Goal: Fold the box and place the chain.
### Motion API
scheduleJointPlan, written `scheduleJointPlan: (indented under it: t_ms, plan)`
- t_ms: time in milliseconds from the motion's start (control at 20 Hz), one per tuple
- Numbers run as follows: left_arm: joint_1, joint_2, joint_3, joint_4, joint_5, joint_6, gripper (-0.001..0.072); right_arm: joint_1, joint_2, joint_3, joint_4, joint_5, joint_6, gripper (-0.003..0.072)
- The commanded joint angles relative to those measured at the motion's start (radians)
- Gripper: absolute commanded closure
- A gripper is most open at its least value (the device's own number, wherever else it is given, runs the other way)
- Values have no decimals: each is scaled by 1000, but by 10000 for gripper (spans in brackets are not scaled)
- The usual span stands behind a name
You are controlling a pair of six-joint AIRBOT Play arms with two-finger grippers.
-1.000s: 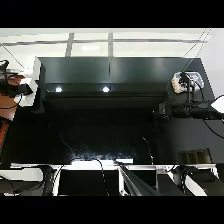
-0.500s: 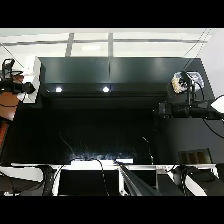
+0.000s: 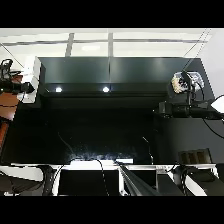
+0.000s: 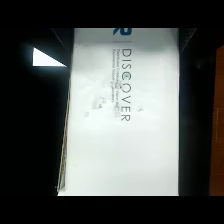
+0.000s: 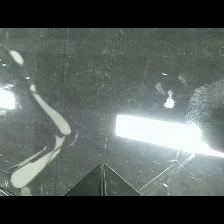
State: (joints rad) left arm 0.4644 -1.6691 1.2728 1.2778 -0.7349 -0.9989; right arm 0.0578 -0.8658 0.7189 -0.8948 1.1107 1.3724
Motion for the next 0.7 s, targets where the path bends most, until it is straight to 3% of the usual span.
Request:
scheduleJointPlan:
  t_ms: [0, 200, 250, 300, 350, 650]
  plan:
    - [3, 0, 2, -3, 6, 0, 677, 0, 1, 1, 0, 0, 1, 664]
    - [3, 0, 3, -3, 9, 0, 672, 0, 1, 1, 0, 0, 5, 664]
    - [3, 0, 3, -3, 7, 0, 568, 0, 1, 1, 0, 1, 5, 664]
    - [3, 0, 3, -4, 6, -2, 337, 0, 1, 1, 0, 2, 7, 664]
    - [3, 2, 4, -4, 5, -6, -11, 0, 1, 1, 0, 3, 8, 664]
    - [3, 54, 77, 2, -55, -57, -5, 0, 1, 1, 0, 13, 12, 664]
